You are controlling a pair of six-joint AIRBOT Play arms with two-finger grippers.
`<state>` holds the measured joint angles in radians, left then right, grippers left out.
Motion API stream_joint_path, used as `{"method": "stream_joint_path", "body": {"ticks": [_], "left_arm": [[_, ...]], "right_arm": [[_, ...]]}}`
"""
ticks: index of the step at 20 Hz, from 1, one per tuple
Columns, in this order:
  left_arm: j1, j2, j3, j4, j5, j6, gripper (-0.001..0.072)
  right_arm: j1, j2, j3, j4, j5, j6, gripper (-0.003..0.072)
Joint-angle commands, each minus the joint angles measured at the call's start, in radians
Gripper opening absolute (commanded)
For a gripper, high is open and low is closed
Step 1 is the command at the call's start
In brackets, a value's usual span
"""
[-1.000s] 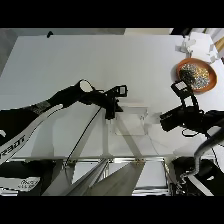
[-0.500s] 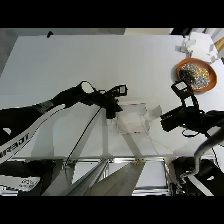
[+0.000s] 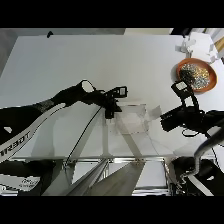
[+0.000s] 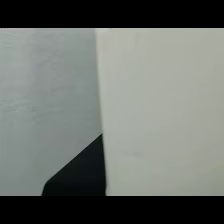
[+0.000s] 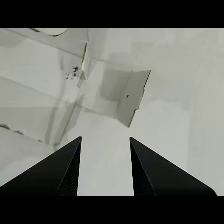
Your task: Fold the box and place the chain.
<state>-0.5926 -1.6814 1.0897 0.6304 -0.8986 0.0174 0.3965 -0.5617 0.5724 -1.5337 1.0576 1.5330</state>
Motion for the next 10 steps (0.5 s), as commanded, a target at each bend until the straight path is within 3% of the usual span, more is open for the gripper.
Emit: {"method": "stream_joint_path", "body": {"ticks": [1, 10], "left_arm": [[0.015, 0.001, 0.045, 0.055, -0.076, -0.015, -0.0001], [0.014, -0.005, 0.055, 0.089, -0.045, 0.008, 0.0004]], "right_arm": [[0.001, 0.001, 0.001, 0.001, -0.002, 0.0, 0.0339], [0.001, 0.001, 0.001, 0.001, -0.002, 0.0, 0.0339]]}}
